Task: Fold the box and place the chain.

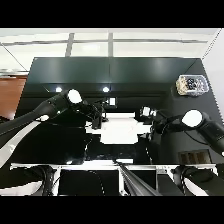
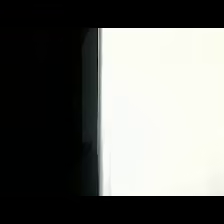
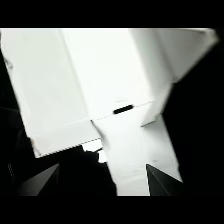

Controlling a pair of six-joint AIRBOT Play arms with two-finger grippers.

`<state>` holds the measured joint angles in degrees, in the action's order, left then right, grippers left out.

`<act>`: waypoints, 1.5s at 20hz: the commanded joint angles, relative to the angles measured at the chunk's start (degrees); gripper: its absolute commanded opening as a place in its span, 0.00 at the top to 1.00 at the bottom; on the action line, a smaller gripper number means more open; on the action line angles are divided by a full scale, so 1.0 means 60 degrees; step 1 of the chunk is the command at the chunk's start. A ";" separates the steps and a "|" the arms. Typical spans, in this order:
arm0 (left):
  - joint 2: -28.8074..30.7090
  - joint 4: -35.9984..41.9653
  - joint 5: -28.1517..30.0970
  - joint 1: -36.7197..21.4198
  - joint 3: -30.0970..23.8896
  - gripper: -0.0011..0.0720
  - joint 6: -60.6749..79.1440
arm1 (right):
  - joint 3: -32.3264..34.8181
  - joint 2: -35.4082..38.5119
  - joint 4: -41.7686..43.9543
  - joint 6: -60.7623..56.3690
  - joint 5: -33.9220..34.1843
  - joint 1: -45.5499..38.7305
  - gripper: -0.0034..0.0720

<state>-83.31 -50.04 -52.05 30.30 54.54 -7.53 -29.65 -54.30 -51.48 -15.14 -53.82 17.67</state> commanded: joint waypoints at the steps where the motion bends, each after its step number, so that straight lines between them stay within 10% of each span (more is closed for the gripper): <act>1: -0.0022 -0.0044 -0.0011 0.0011 0.0029 0.95 0.0255 | 0.0841 -0.0004 -0.0178 0.0583 0.1384 0.0798 0.16; 12: -0.0022 -0.0044 -0.0153 0.0007 0.0029 0.95 0.0255 | 0.1443 -0.0004 0.1421 0.0572 0.3891 0.2495 0.16; 13: -0.0022 -0.0040 -0.0157 0.0011 0.0029 0.95 0.0251 | 0.1435 0.0000 0.1384 0.0576 0.3927 0.2492 0.00; 30: -0.0022 -0.0040 -0.0160 0.0011 0.0029 0.95 0.0211 | 0.0561 0.0029 0.0069 -0.0648 0.3020 0.2255 0.02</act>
<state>-83.40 -50.33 -53.04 30.37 54.68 -6.24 -26.15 -54.17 -50.92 -15.64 -37.04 31.97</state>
